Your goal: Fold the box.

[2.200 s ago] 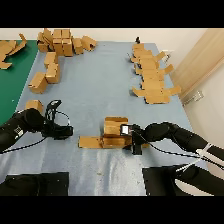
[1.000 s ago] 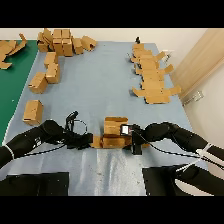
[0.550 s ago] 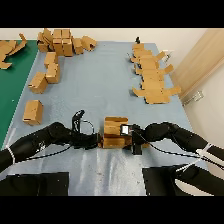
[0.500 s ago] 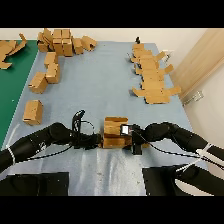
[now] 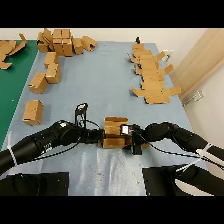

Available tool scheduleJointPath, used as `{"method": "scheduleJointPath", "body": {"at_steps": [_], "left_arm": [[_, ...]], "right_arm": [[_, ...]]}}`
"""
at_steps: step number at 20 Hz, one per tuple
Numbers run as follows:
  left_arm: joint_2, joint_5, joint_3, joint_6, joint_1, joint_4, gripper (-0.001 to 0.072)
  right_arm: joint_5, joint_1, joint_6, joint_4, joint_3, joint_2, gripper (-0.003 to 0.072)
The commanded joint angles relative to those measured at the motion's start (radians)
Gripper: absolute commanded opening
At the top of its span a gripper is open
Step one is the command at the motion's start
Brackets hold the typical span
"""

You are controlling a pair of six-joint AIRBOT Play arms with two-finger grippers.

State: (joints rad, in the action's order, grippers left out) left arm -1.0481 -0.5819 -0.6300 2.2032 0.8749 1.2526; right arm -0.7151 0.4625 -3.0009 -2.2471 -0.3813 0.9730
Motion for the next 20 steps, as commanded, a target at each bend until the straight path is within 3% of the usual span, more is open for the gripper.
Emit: {"method": "scheduleJointPath", "body": {"at_steps": [1,6,13,15,20], "left_arm": [[0.014,-0.005,-0.017,0.098,0.008,0.045,0.0011],[0.063,-0.012,-0.017,0.08,0.008,0.052,0.0013],[0.068,-0.101,-0.016,0.056,0.003,0.051,0.0026],[0.067,-0.102,-0.016,0.056,0.003,0.05,0.0382],[0.068,-0.101,-0.017,0.056,0.003,0.039,0.0379]], "right_arm": [[0.0,0.0,0.0,0.0,0.0,0.0,0.0521],[0.0,0.0,0.0,0.0,0.0,0.0,0.0521],[0.0,0.0,0.0,0.0,0.0,0.0,0.0521],[0.0,0.0,0.0,0.0,0.0,0.0,0.0521],[0.0,0.0,0.0,0.0,0.0,0.0,0.0521]]}}
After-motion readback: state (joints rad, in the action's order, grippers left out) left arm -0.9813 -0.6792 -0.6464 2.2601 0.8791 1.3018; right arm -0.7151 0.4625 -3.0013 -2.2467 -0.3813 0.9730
